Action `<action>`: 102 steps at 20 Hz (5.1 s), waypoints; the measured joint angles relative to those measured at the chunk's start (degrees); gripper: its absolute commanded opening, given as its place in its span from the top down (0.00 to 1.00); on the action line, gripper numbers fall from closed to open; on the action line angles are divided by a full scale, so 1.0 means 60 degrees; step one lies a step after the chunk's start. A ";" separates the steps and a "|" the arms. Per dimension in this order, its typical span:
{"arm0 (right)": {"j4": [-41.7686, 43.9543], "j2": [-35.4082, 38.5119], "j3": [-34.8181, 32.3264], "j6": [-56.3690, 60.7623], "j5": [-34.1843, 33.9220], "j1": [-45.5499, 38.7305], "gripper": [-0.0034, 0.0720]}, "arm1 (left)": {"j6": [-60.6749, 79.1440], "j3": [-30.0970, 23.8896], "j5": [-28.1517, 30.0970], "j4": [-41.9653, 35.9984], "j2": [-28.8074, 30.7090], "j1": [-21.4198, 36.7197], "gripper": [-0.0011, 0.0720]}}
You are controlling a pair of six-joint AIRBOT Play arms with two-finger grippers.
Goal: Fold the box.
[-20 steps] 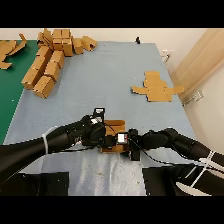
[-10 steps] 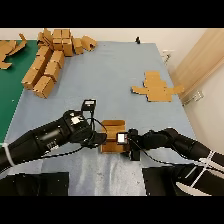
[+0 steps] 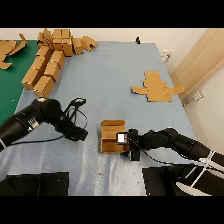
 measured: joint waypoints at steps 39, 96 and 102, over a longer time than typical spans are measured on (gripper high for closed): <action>-0.0007 0.0000 0.0000 0.0000 0.0353 0.0000 0.16 | 1.2666 -0.2776 0.4998 -0.4386 0.0080 -0.1894 0.03; -0.0102 0.0007 0.0066 0.0000 0.0153 -0.0007 0.00 | 1.3223 -0.2783 0.6947 -0.5253 -0.0867 -0.3118 0.26; -0.0674 0.0182 0.0583 0.0546 -0.1504 -0.0572 0.00 | 1.3227 -0.2783 0.6940 -0.5246 -0.0867 -0.3115 0.26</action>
